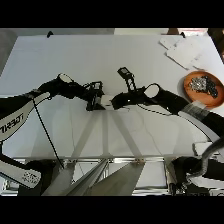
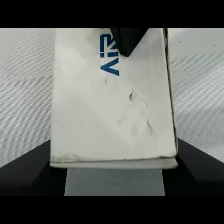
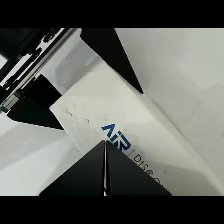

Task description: Fold the box and place the chain.

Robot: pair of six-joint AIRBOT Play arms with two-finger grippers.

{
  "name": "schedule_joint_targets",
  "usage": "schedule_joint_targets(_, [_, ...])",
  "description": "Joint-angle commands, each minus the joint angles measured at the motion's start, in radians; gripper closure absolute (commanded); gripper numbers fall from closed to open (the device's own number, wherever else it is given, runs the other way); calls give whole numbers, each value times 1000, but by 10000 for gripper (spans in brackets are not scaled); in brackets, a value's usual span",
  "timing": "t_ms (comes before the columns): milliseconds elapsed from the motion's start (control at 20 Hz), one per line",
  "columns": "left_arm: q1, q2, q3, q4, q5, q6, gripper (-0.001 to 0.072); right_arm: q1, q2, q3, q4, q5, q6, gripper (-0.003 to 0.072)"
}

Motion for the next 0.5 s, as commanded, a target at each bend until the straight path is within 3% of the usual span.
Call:
schedule_joint_targets(0, [0, 0, 0, 0, -1, 0, 333, 0, -10, -6, -23, 42, 7, 678])
schedule_joint_targets(450, [0, 0, 0, 0, -1, 0, 333, 0, 126, -6, -23, -32, 7, 676])
